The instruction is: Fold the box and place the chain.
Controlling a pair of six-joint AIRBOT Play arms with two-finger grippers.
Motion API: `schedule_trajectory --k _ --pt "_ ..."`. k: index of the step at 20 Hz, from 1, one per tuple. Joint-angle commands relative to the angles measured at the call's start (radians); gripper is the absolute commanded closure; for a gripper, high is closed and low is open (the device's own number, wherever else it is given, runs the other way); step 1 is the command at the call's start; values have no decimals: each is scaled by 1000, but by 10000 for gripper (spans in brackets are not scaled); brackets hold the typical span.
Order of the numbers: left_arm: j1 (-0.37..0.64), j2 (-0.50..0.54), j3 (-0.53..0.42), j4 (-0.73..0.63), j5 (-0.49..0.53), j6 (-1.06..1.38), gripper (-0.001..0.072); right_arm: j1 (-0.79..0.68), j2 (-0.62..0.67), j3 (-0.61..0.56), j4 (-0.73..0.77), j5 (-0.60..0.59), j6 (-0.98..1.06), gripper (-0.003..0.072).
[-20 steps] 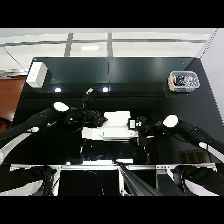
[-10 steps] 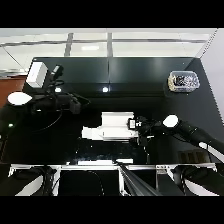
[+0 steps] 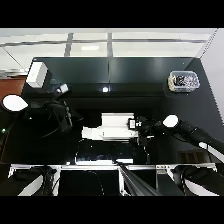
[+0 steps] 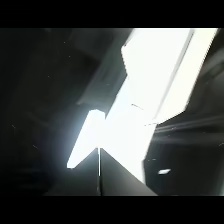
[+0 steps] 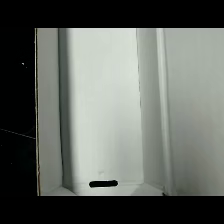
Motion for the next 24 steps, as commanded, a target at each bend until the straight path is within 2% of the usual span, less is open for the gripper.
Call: schedule_trajectory --k 1,2,3,5,11,16,17,19,24 --pt "-74 -35 -8 36 95 236 683 0 -1 0 0 0 1 498" --pt "-95 -58 -8 36 95 282 675 0 -1 0 0 0 0 499" --pt "-117 -86 -8 36 101 318 511 0 -1 0 0 0 1 499" --pt "-161 -140 -8 27 148 355 -9 0 -1 0 0 0 1 499" --pt "-288 -262 -7 12 201 373 -2 0 -1 0 0 0 1 498" --pt "-294 -269 -8 9 112 370 21 0 -1 0 0 0 1 499" --pt "-294 -269 -8 -2 119 370 41 0 -1 0 0 0 1 499" --pt "-294 -270 -8 -47 137 370 219 0 -1 0 0 0 1 499" --pt "-294 -272 -8 -111 135 370 236 0 -1 0 0 0 1 499"
